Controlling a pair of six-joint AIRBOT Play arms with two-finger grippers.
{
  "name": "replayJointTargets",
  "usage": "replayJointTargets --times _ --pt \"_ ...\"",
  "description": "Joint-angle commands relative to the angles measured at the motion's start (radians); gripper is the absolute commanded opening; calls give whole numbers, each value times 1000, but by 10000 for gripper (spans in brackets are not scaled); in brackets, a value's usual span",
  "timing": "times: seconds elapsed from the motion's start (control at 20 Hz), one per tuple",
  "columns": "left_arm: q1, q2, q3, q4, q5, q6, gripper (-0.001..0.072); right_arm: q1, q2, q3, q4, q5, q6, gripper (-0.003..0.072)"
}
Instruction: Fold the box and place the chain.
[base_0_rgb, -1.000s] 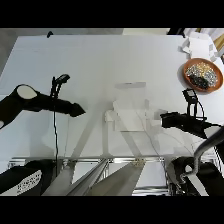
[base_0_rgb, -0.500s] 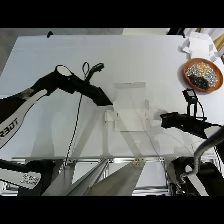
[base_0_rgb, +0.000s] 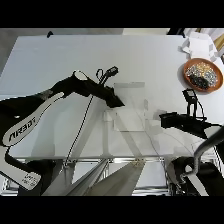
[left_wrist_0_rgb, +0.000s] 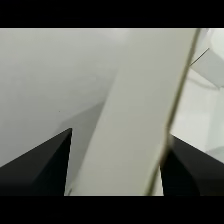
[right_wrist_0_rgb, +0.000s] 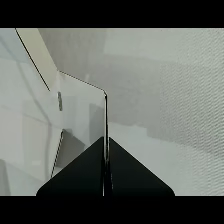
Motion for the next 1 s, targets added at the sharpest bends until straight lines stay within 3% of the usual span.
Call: replayJointTargets --times 0.0,0.1,0.15,0.25,0.35,0.5,0.55,0.65,0.75,0.95 --pt "-7 -27 3 -33 -66 24 549 1 1 0 1 0 -1 19" --pt "-7 -39 3 -33 -130 25 484 1 1 0 1 0 -3 19" --pt "-7 -40 4 -33 -143 25 405 1 1 0 1 0 -3 19" --pt "-7 -39 13 -34 -156 28 175 1 1 0 1 1 -3 19" --pt "-7 -39 22 -32 -153 27 30 1 1 0 1 6 -3 19" --pt "-7 -39 26 -19 -152 49 10 1 1 0 2 35 -3 20" --pt "-7 -39 26 -19 -153 76 7 1 1 0 5 50 -3 51" --pt "-7 -35 26 -22 -154 143 6 1 2 0 26 71 -3 222" --pt "-6 -14 26 -19 -162 154 6 1 2 3 53 84 -3 339" --pt "6 87 26 118 -269 143 3 1 7 89 50 158 -3 479"
